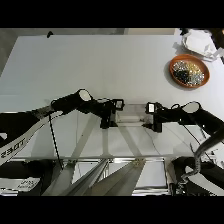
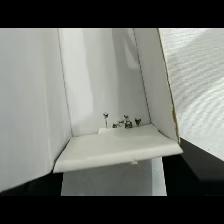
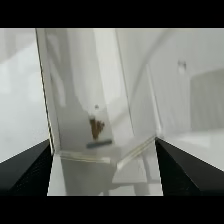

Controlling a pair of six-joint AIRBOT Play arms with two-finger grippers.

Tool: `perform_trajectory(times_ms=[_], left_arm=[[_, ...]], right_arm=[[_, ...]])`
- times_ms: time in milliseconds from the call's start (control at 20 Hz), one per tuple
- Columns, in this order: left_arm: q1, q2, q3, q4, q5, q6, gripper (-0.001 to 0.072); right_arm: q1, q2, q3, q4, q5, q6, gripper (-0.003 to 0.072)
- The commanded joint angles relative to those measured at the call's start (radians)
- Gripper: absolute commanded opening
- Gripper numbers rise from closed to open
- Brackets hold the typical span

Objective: Fold the box and place the chain.

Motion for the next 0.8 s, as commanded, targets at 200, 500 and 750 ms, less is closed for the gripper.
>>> perform_trajectory(times_ms=[200,500,750], left_arm=[[0.001,0.000,0.001,0.004,0.003,0.003,0.0339],[0.001,0.000,0.001,0.004,0.003,0.003,0.0339],[0.001,0.000,0.001,0.004,0.003,0.003,0.0339]], right_arm=[[-0.172,0.238,0.001,-0.108,0.115,0.140,0.0701],[-0.176,0.321,0.001,0.097,0.326,0.148,0.0440],[0.001,0.290,0.001,0.248,0.275,0.130,0.0017]])
